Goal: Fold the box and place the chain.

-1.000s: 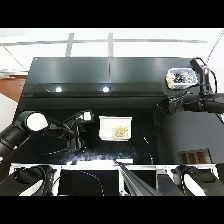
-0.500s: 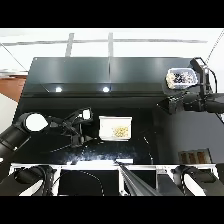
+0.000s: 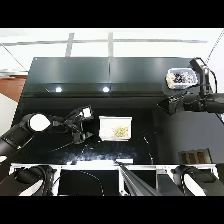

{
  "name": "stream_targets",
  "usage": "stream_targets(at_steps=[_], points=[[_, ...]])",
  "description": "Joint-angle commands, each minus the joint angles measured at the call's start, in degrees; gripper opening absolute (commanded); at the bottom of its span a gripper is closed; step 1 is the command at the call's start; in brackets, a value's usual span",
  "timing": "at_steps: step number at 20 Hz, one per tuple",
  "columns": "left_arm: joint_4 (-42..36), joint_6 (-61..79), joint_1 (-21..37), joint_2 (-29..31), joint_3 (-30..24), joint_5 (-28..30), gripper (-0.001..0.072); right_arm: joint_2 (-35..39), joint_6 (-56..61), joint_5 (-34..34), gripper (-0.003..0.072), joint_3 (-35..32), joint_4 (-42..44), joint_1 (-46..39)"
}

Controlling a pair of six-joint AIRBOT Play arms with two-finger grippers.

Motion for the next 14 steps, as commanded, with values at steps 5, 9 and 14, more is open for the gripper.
stream_targets(at_steps=[5,9,14], points=[[-9.5,7.3,14.7,-1.2,0.0,2.5,0.0689,0.0,0.1,0.0,0.0712,0.0,0.0,0.0],[-28.7,34.0,22.8,-6.3,-0.1,-12.8,0.069,0.0,0.2,0.0,0.0712,0.0,0.0,0.0],[-18.5,37.7,10.8,-10.7,-0.8,-11.9,0.0692,0.0,0.5,0.2,0.0712,0.0,0.0,0.0]])
